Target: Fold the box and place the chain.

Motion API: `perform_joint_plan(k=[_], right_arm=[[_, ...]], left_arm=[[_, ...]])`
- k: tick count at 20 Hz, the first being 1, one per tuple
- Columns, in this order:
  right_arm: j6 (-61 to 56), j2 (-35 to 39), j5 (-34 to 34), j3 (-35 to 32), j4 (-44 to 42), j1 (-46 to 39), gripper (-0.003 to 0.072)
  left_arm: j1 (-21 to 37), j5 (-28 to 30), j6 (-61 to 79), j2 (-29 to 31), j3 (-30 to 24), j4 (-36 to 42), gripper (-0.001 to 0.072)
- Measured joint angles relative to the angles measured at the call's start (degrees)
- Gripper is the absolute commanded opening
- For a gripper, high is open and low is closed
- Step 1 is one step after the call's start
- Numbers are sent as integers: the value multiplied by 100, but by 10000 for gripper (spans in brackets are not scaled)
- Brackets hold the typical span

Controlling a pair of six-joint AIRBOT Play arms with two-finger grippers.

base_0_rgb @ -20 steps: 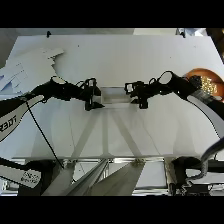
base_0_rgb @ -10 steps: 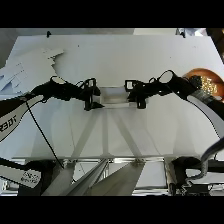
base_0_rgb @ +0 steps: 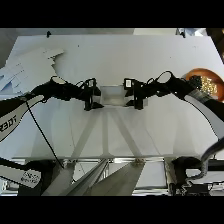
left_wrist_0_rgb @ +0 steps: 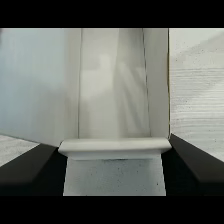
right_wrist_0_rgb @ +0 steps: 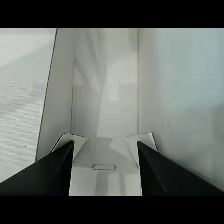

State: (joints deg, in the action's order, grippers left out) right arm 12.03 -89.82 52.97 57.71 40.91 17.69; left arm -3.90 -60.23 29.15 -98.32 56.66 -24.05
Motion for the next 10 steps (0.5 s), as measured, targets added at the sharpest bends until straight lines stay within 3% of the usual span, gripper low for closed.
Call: perform_joint_plan(k=[2, 4, 5, 10], right_arm=[[-17, -22, 13, -9, -24, 42, 92], [-118, -22, 22, -7, -20, 59, 62], [-219, -13, 22, -7, 9, 63, 11], [-730, 236, 63, -9, 66, 72, 10]], left_arm=[[0, 0, -2, 0, 0, -2, 376], [0, 0, -2, 0, 0, 0, 376], [0, 0, -4, 0, 0, 0, 376], [0, 4, -4, 0, 0, 4, 376]])
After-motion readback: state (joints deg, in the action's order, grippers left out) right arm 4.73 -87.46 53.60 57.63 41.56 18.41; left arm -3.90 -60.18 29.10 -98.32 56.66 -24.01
